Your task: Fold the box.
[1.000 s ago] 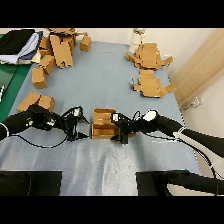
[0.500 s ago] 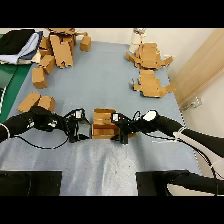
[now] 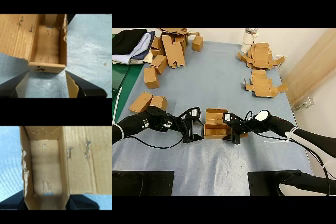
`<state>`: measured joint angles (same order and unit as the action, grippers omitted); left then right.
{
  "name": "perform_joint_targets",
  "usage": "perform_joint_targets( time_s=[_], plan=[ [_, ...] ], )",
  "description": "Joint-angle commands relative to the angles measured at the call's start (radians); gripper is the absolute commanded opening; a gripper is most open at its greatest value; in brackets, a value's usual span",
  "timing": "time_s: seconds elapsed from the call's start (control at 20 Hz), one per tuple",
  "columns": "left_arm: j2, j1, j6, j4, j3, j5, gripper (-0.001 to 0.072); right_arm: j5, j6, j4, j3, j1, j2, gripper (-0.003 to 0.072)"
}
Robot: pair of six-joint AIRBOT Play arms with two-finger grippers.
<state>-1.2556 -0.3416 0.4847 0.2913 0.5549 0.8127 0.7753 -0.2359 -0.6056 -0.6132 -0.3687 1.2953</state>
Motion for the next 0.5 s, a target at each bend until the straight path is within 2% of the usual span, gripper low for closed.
perform_joint_targets(
  time_s=[0.0, 0.45],
  plan=[
    [0.000, -0.002, -0.014, 0.002, 0.001, -0.005, 0.0720, 0.000, 0.000, 0.000, 0.000, 0.000, 0.000, 0.0501],
    [-0.050, -0.052, -0.016, 0.020, 0.059, -0.018, 0.0720, 0.001, 0.000, 0.000, 0.000, 0.000, 0.000, 0.0501]
  ],
)
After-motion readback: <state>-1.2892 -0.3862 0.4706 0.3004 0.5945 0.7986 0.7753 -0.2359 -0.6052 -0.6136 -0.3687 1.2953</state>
